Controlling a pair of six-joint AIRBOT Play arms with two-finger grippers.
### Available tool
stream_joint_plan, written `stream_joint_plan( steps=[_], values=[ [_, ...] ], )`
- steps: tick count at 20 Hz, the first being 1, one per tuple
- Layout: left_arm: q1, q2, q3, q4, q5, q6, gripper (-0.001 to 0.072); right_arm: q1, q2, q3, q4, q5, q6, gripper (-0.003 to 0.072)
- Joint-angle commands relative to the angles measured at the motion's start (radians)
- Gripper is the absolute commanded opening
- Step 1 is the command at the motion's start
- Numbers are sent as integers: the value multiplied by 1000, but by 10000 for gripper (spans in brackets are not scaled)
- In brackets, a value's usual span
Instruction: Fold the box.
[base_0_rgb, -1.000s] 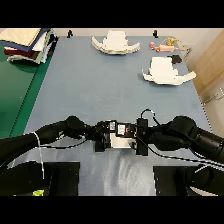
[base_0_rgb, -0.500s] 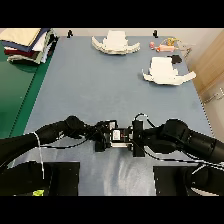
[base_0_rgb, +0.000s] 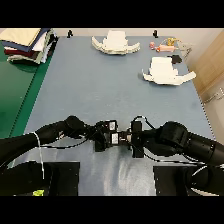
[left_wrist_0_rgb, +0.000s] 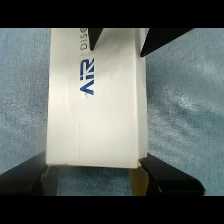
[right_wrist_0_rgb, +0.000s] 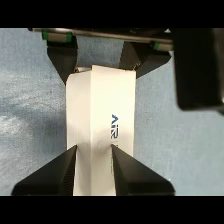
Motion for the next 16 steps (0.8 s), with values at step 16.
stream_joint_plan(
  steps=[16],
  values=[
    [0, 0, 0, 0, -1, 0, 527, 6, 55, 18, -160, 5, 75, 434]
  ],
)
